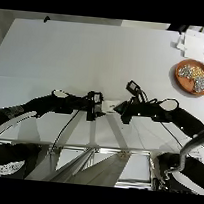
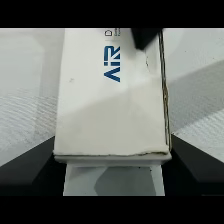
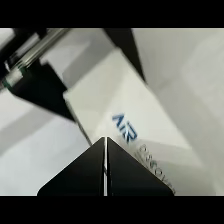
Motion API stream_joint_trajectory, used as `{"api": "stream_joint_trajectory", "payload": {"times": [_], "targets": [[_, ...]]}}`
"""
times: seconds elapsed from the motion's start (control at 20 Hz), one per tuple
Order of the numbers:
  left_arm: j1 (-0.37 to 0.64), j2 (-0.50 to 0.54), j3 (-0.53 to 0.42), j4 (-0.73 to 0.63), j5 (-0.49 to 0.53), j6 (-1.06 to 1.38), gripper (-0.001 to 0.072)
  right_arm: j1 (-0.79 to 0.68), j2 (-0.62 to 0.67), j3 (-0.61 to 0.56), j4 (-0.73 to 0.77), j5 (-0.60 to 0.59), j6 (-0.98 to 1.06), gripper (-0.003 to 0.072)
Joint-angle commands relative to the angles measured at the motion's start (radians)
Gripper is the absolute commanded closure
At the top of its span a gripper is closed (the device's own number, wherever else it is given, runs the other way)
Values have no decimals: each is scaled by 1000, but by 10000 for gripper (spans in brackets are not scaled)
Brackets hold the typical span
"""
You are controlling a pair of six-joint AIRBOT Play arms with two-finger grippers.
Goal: Fold the box and place the chain.
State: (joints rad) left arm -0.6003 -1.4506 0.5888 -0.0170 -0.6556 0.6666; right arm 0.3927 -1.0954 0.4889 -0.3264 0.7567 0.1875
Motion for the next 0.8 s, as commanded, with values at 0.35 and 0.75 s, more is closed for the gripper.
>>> {"api": "stream_joint_trajectory", "payload": {"times": [0.35, 0.75], "targets": [[0, 0, 0, 3, 0, 2, 500, 0, 156, 484, -1096, 503, 1025, 672], [0, 0, 0, 3, 0, 2, 500, -322, 149, 456, -1169, 921, 1139, 668]]}}
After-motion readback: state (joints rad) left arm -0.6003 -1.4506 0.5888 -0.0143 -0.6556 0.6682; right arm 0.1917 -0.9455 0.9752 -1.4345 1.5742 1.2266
